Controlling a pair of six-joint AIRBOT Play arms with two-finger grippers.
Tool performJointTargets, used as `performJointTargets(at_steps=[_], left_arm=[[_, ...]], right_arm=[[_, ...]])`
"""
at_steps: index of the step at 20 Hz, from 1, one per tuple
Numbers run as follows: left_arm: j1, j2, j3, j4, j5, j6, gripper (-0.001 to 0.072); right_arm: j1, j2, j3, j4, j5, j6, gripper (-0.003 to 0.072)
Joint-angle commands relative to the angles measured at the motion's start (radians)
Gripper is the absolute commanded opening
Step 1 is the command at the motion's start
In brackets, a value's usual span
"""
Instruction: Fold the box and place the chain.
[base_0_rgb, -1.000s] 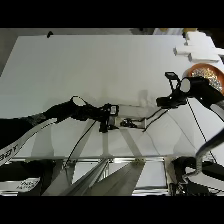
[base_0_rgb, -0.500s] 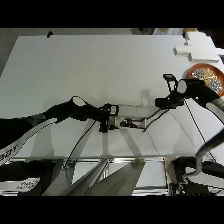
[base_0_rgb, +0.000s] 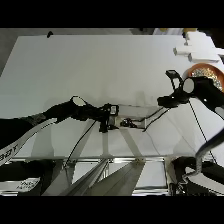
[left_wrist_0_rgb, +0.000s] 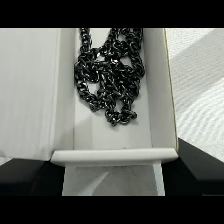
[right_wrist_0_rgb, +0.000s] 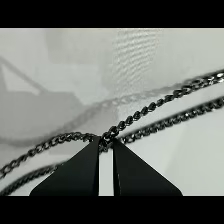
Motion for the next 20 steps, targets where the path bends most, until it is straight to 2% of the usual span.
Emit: performJointTargets(at_steps=[1, 6, 10, 15, 20], left_arm=[[0.001, 0.000, 0.000, 0.000, 0.000, 0.000, 0.0208], [0.001, 0.000, 0.000, 0.000, 0.000, 0.000, 0.0208], [0.001, 0.000, 0.000, 0.000, 0.000, 0.000, 0.0208], [0.000, 0.000, 0.000, 0.000, 0.000, 0.000, 0.0208], [0.000, 0.000, 0.000, 0.000, 0.000, 0.000, 0.0208]], right_arm=[[0.002, 0.143, 0.000, 0.051, 0.068, -0.027, 0.0015], [0.137, 0.359, 0.000, 0.105, 0.174, -0.056, 0.0015], [0.269, 0.452, 0.000, 0.186, 0.203, -0.055, 0.0015], [0.378, 0.471, 0.000, 0.323, 0.146, -0.055, 0.0015], [0.456, 0.463, -0.001, 0.345, 0.019, -0.051, 0.0015]])
